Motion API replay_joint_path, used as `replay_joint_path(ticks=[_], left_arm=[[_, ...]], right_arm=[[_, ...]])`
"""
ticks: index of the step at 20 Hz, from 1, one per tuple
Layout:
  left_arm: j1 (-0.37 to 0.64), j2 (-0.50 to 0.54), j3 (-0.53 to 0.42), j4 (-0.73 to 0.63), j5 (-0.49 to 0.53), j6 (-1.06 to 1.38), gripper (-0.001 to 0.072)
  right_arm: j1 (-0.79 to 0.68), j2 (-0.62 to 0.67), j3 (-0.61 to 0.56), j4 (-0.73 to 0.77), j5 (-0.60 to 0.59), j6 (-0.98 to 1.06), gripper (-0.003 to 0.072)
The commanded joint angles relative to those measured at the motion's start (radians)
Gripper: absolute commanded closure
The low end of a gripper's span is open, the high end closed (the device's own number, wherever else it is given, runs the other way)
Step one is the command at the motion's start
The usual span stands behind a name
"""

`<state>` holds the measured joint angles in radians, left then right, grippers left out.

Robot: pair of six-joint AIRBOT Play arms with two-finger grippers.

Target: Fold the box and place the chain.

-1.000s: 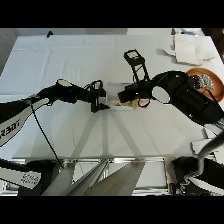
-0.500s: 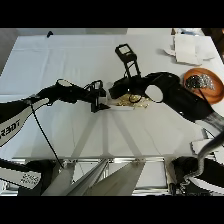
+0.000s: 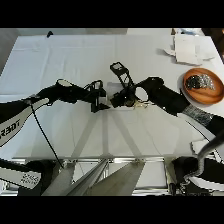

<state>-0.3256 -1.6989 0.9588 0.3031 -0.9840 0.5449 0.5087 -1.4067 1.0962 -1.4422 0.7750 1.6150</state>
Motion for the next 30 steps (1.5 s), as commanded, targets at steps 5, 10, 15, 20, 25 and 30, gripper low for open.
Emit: replay_joint_path(ticks=[5,10,15,20,25,30], left_arm=[[0.0,0.0,0.001,0.0,0.0,0.0,0.0342],[0.0,0.0,0.001,0.0,0.0,0.0,0.0342],[0.0,0.0,0.001,0.0,0.0,0.0,0.0342],[0.0,0.0,0.001,0.0,0.0,0.0,0.0342],[0.0,0.0,0.001,0.0,0.0,0.0,0.0342],[0.0,0.0,0.001,0.0,0.0,0.0,0.0342]], right_arm=[[-0.025,0.146,0.001,-0.027,0.056,-0.187,0.0408],[-0.244,0.305,0.0,-0.026,0.254,-0.548,0.0344],[-0.471,0.28,-0.003,0.007,0.287,-0.903,0.008],[-0.496,0.158,-0.013,0.091,0.287,-1.102,0.0016],[-0.496,0.034,-0.06,0.195,0.276,-1.291,-0.0008],[-0.496,-0.023,-0.11,0.194,0.244,-1.36,-0.0009]])
